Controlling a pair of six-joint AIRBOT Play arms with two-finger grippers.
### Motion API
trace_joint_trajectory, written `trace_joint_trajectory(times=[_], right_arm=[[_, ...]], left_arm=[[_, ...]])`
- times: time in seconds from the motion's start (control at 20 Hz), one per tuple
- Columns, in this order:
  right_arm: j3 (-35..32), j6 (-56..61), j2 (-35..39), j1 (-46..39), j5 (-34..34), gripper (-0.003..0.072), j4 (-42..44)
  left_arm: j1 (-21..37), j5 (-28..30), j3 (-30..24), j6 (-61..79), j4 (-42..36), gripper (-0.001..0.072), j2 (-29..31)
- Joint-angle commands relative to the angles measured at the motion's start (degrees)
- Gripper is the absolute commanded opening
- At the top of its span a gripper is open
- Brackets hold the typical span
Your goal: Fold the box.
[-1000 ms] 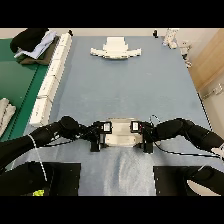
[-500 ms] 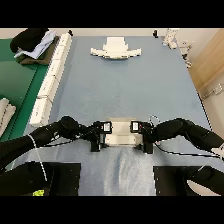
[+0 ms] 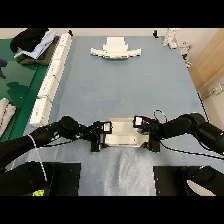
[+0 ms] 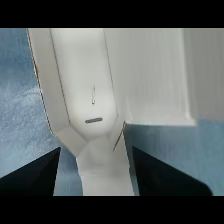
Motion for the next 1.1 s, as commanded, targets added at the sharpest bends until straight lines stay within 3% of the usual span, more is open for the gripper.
trace_joint_trajectory(times=[0.0,0.15,0.25,0.3,0.4,0.5,0.6,0.65,0.7,1.05], right_arm=[[4.2,19.9,5.5,0.0,-10.6,0.0713,-7.3],[7.7,39.3,8.9,0.0,-11.5,0.0712,-3.4],[8.1,46.7,8.6,0.0,-9.2,0.0697,7.2],[7.8,48.4,7.5,0.0,-7.0,0.0624,13.7],[7.6,53.1,3.9,1.4,-2.2,0.0577,19.3],[7.7,56.5,-0.7,4.5,3.1,0.0217,19.3],[9.0,56.6,-5.9,5.9,6.6,0.0185,19.3],[10.3,56.6,-8.3,5.8,7.5,0.0072,19.2],[11.8,56.6,-10.2,5.5,8.4,0.0035,19.1],[18.8,56.6,-20.3,1.0,9.5,0.0035,17.1]], left_arm=[[0.0,0.0,0.0,0.0,0.0,0.0467,0.0],[0.0,0.0,0.0,0.0,0.0,0.0467,0.0],[0.0,0.0,0.0,0.0,0.0,0.0468,0.0],[0.0,0.0,0.0,0.0,0.0,0.0467,0.0],[0.0,0.0,0.0,0.0,0.0,0.0467,0.0],[0.0,0.0,0.0,0.0,0.0,0.0468,0.0],[0.0,0.0,0.0,0.0,0.0,0.0468,0.0],[0.0,0.0,0.0,0.0,0.0,0.0468,0.0],[0.0,0.0,0.0,0.0,0.0,0.0468,0.0],[0.0,0.0,0.0,0.0,0.0,0.0468,0.0]])
